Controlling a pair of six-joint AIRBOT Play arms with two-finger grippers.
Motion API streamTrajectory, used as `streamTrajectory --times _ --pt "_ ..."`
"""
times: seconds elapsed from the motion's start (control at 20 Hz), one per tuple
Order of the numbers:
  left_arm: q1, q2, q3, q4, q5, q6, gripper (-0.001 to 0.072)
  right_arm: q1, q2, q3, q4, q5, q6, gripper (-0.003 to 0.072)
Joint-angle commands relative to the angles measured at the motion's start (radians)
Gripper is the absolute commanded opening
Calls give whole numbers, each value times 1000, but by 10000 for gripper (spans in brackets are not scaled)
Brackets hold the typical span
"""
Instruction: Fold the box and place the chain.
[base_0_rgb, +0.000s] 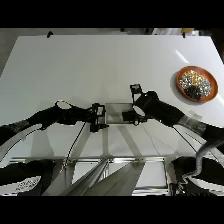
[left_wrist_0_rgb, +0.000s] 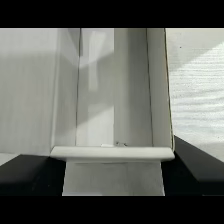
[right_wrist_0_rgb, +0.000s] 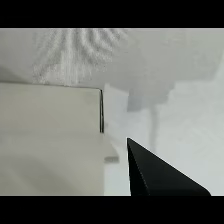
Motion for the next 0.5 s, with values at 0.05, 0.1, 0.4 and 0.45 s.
streamTrajectory --times 0.05,0.1,0.4,0.45 --pt "0 0 0 0 0 0 253 -51 129 53 -42 174 -212 300" --pt "0 0 0 0 0 0 253 -84 161 89 -42 211 -272 299" --pt "0 0 0 0 0 0 253 -438 204 253 -47 163 -571 292" --pt "0 0 0 0 0 0 253 -508 196 259 -50 153 -610 291"
